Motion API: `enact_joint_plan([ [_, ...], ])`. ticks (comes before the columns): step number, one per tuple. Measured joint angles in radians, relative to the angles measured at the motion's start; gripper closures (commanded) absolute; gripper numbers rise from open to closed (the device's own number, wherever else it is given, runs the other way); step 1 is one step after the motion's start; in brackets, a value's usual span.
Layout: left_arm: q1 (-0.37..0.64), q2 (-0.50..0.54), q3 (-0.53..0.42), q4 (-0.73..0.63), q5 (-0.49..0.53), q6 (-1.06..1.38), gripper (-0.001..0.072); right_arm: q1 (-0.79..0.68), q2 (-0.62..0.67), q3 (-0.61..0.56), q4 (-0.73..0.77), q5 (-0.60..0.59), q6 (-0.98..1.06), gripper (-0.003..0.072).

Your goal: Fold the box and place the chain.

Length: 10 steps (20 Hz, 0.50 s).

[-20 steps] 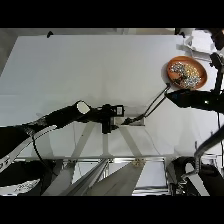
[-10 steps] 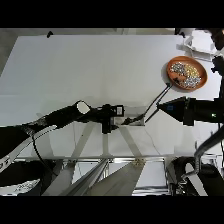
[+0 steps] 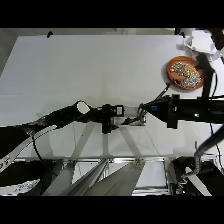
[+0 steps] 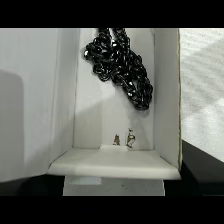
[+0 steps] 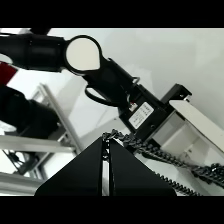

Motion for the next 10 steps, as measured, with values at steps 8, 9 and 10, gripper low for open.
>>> enact_joint_plan([
  [8,0.0,0.0,0.0,0.0,0.0,0.0,0.0505,0.209,-0.205,0.0,-0.109,-0.126,-0.009,0.0666],
  [9,0.0,0.0,0.0,0.0,0.0,0.0,0.0505,0.22,-0.222,-0.002,-0.12,-0.13,-0.008,0.0667],
  [10,0.0,0.0,0.0,0.0,0.0,0.0,0.0505,0.229,-0.234,-0.002,-0.132,-0.134,-0.008,0.0667],
])
